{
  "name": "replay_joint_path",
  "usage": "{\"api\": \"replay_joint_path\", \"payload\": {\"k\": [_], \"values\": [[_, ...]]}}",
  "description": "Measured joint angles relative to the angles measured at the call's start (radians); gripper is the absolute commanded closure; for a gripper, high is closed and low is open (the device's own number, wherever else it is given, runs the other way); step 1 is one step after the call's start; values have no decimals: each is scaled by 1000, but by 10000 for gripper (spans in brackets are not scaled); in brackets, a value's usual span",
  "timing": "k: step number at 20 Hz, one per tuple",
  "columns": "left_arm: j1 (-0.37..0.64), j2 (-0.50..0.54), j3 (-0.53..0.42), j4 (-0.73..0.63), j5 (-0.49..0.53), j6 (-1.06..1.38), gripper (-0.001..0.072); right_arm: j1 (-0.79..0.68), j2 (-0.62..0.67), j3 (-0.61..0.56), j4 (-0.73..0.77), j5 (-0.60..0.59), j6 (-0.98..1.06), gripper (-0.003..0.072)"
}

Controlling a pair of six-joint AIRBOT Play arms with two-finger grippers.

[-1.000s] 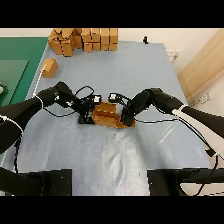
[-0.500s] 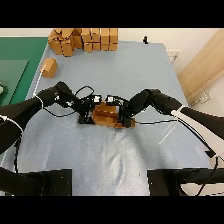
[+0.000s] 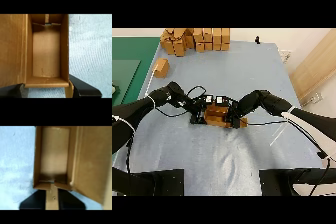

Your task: Fold the box.

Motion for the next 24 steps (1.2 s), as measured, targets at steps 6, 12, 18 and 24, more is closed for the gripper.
{"api": "replay_joint_path", "payload": {"k": [6, 12, 18, 24], "values": [[0, 0, 0, 0, 0, 0, 541, 5, -22, 0, 45, 21, -4, 528], [0, 0, 0, 0, -2, 2, 541, 16, -35, 0, 64, 29, -6, 164], [0, 0, 0, -1, -2, -2, 541, 19, -37, 1, 56, 31, 16, 156], [0, 0, 0, -1, 0, -6, 541, 21, -35, 2, 10, -27, 124, 527]]}}
